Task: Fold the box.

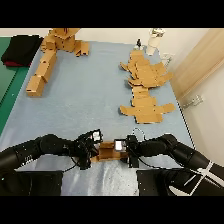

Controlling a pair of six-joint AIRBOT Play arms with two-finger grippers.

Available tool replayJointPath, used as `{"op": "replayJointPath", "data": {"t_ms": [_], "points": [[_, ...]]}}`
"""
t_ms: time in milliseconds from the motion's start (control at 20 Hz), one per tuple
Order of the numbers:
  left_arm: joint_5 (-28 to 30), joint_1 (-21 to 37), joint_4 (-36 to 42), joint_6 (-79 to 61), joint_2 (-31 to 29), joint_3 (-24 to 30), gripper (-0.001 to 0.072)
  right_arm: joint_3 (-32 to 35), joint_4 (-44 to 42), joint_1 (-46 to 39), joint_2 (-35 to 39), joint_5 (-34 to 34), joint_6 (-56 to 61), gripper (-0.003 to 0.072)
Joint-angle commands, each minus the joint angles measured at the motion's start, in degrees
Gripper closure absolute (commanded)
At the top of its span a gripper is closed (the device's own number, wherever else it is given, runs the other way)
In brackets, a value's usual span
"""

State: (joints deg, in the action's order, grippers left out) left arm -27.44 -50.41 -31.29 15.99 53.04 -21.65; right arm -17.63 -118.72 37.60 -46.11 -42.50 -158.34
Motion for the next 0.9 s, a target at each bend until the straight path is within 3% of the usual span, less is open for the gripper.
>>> {"op": "replayJointPath", "data": {"t_ms": [0, 200, 350, 450, 500, 550, 700, 800, 850], "points": [[1.4, 0.0, 2.9, -0.3, 1.0, -0.1, 0.0606, 0.0, 0.0, 0.0, 0.0, 0.0, -0.1, 0.0321], [2.3, 0.0, 13.8, -8.5, 3.5, -0.1, 0.0607, 0.0, 0.0, 0.0, 0.0, 0.0, -0.1, 0.0321], [2.7, 0.0, 16.3, -11.3, 3.7, 0.0, 0.0601, 0.0, 0.0, 0.0, 0.0, 0.0, -0.1, 0.0321], [2.6, 0.0, 16.3, -11.6, 3.7, 0.0, 0.0534, 0.0, 0.0, 0.0, 0.0, 0.0, -0.1, 0.0321], [2.1, 0.0, 16.3, -12.4, 3.7, 0.1, 0.0408, 0.0, 0.0, 0.0, 0.0, 0.0, -0.1, 0.0321], [1.8, 0.0, 16.3, -12.6, 3.8, 0.1, 0.0353, 0.0, 0.0, 0.0, 0.0, 0.0, -0.1, 0.0321], [1.6, 0.0, 16.3, -12.6, 3.8, 0.8, 0.0346, 0.0, 0.0, 0.0, 0.0, 0.0, -0.1, 0.0321], [0.3, 0.0, 16.3, -12.6, 3.8, 0.9, 0.0242, 0.0, 0.0, 0.0, 0.0, 0.0, -0.1, 0.0321], [0.0, 0.0, 16.3, -12.6, 3.8, 0.9, 0.0228, 0.0, 0.0, 0.0, 0.0, 0.0, -0.1, 0.0321]]}}
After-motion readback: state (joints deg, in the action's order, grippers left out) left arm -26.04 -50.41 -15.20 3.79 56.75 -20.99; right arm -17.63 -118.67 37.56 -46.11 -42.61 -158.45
